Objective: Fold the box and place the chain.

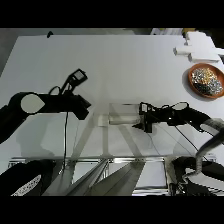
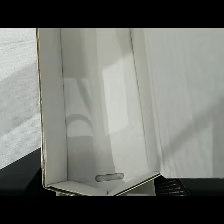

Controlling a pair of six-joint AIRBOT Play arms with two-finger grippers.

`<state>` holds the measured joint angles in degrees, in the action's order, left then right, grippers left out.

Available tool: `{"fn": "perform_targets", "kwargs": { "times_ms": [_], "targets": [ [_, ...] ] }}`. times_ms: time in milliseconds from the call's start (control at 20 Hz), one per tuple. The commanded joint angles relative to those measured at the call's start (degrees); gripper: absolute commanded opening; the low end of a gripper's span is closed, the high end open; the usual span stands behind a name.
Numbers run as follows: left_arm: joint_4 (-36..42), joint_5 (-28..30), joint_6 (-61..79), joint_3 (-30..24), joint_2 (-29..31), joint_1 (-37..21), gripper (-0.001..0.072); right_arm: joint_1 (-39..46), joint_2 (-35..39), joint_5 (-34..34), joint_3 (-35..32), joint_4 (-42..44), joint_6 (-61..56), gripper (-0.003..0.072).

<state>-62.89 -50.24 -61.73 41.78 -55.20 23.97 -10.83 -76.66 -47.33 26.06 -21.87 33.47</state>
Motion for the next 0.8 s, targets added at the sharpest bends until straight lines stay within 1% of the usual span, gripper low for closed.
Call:
{"fn": "perform_targets", "kwargs": {
  "times_ms": [0, 100, 200, 350, 500, 750],
  "targets": [
    [-5.11, -7.54, -18.69, -0.26, -2.62, -4.35, 0.0008, -0.04, -0.02, -0.04, 0.02, 0.02, 0.0, 0.0398],
    [-3.21, -8.35, -18.75, -0.74, -7.96, -4.31, 0.0008, -0.04, -0.02, -0.04, 0.0, 0.02, 0.0, 0.0398],
    [1.66, -7.85, -18.64, -0.72, -13.33, -3.04, 0.0007, -0.04, -0.02, -0.04, 0.02, 0.02, 0.0, 0.0398],
    [8.0, -5.55, -18.05, -0.72, -18.18, 0.55, 0.0007, -0.04, -0.02, -0.04, 0.02, 0.02, 0.0, 0.0398],
    [12.44, -3.98, -18.21, -0.72, -20.72, 2.58, 0.0007, -0.04, -0.02, -0.04, 0.02, 0.02, 0.0, 0.0398],
    [17.53, -3.45, -17.79, -0.68, -20.65, 4.76, 0.0007, -0.04, -0.02, -0.04, 0.02, 0.02, 0.0, 0.0398]
  ]
}}
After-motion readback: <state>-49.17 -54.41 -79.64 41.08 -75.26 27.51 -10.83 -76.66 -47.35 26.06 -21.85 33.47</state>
